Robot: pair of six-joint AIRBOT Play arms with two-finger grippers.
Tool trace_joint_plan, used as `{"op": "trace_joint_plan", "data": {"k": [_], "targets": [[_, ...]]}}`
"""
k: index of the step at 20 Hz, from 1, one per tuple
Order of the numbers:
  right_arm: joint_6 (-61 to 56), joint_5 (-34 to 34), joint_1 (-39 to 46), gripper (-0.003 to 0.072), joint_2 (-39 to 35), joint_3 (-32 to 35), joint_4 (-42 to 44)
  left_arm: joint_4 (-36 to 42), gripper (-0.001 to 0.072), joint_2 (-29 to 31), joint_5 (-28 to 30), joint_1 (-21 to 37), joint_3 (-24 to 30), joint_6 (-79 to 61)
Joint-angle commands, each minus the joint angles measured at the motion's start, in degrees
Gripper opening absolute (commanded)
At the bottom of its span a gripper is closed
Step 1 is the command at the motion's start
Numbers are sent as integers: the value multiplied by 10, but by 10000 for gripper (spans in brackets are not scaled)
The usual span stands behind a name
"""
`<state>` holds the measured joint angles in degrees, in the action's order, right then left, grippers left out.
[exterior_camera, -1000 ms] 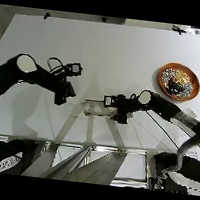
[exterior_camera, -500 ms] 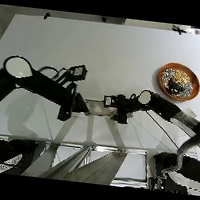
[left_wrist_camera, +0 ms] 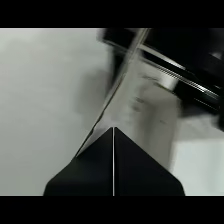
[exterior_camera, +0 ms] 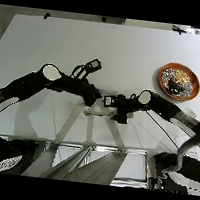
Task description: Fold the box and place the chain.
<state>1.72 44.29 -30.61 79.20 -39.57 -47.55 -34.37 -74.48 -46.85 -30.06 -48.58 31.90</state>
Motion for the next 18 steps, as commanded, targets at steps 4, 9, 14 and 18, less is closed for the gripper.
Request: {"op": "trace_joint_plan", "data": {"k": [4,9,14,18], "targets": [[1,0,0,549,0,0,0,-138,3,-25,102,7,0,181],[1,0,0,549,0,0,0,-159,3,-30,41,6,0,185],[1,0,0,549,0,0,0,-159,4,-18,24,9,0,169],[1,0,0,549,0,0,0,-221,4,48,-30,26,0,146]]}}
